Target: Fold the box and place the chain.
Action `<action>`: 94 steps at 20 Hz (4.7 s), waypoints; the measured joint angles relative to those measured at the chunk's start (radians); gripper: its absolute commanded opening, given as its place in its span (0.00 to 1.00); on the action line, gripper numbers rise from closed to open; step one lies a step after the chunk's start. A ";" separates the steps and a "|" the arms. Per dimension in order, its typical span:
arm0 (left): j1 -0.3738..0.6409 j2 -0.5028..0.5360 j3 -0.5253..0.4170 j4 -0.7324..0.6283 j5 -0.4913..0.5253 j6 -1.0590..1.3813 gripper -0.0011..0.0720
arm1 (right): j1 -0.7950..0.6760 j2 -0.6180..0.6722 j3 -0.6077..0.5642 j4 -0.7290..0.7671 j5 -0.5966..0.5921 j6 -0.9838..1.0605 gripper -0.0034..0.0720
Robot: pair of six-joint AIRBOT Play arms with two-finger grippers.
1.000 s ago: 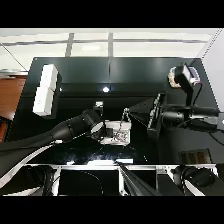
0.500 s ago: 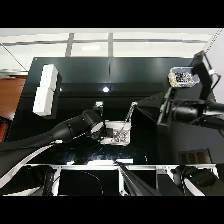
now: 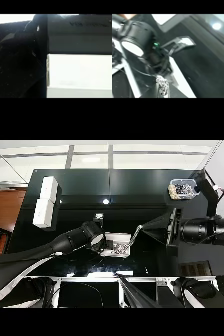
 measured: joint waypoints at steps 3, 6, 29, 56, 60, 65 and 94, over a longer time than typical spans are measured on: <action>0.000 0.000 0.000 0.000 0.002 0.000 0.06 | 0.060 -0.035 0.000 0.029 -0.034 0.014 0.12; 0.000 0.000 0.000 0.000 0.006 0.000 0.06 | 0.101 -0.076 -0.005 -0.005 -0.052 0.064 0.12; 0.005 0.013 0.081 -0.020 -0.047 -0.001 0.81 | -0.187 -0.108 -0.091 -0.204 0.101 0.152 0.85; 0.690 0.274 -0.404 -0.934 -0.005 2.472 0.99 | -0.223 -0.105 -0.089 -0.215 0.011 0.144 0.85; 0.618 0.238 -0.407 -0.956 0.076 2.636 0.99 | -0.223 -0.105 -0.089 -0.237 0.005 0.144 0.85; 0.548 0.193 -0.408 -0.966 0.114 2.695 0.99 | -0.223 -0.105 -0.089 -0.250 -0.015 0.144 0.85; 0.446 0.161 -0.408 -1.017 0.195 2.655 0.54 | -0.204 -0.107 -0.124 -0.254 -0.077 0.146 0.99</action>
